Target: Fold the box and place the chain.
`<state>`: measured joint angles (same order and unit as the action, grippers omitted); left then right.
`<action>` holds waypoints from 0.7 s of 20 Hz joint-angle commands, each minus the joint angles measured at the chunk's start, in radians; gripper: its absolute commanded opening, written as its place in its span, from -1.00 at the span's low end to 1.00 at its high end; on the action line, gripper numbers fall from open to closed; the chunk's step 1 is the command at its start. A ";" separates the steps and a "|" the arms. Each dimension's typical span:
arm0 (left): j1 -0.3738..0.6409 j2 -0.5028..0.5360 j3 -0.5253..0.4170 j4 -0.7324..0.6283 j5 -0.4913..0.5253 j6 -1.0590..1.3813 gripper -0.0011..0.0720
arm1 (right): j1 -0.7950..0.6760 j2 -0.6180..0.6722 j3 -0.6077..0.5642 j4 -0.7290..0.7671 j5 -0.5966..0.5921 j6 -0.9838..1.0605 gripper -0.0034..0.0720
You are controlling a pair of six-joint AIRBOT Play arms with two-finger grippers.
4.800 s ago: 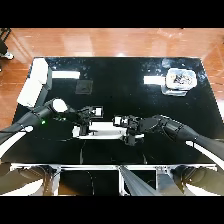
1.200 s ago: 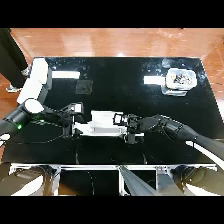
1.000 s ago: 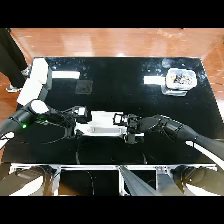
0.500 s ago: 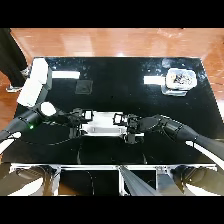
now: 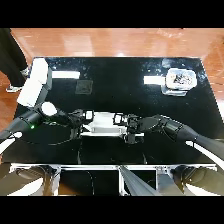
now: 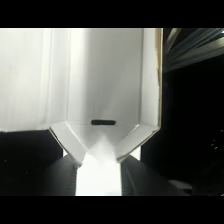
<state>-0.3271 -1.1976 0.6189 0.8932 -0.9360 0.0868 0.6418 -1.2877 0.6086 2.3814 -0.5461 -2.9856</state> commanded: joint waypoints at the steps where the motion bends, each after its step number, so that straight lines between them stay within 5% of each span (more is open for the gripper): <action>1: -0.008 -0.002 0.000 -0.031 -0.015 -0.001 0.00 | 0.001 0.000 0.000 0.000 0.000 0.000 -0.84; 4: -0.033 -0.008 0.000 -0.039 -0.007 -0.001 -0.28 | 0.000 0.000 0.000 0.000 0.001 0.000 -0.84; 14: -0.069 -0.019 0.000 -0.061 0.045 -0.005 -0.30 | 0.001 0.000 0.000 0.000 0.000 0.000 -0.84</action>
<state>-0.3916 -1.2156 0.6189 0.8394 -0.8997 0.0834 0.6418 -1.2877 0.6086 2.3814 -0.5461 -2.9856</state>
